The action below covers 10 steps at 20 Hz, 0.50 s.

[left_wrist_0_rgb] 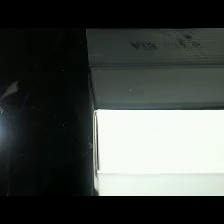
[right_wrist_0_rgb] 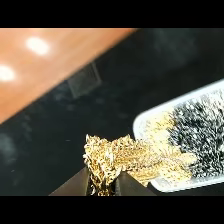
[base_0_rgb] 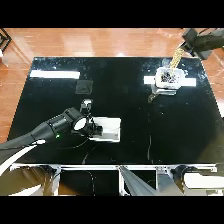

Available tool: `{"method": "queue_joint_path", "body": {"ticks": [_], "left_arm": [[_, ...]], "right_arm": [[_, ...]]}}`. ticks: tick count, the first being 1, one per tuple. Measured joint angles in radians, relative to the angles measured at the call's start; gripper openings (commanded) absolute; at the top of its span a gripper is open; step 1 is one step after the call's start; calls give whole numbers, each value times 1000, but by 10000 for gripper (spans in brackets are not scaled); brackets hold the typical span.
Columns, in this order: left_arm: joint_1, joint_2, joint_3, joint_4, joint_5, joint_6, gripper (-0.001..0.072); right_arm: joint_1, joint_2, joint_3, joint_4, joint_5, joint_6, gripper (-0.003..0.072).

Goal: Fold the box and place the chain.

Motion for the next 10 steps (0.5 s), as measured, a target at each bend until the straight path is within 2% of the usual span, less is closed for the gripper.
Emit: {"method": "queue_joint_path", "body": {"ticks": [5,10], "left_arm": [[0,0,8,0,-2,0,20],[1,0,11,3,-2,0,21]], "right_arm": [[2,141,0,10,66,-135,16],[76,258,-2,18,229,-295,15]]}}
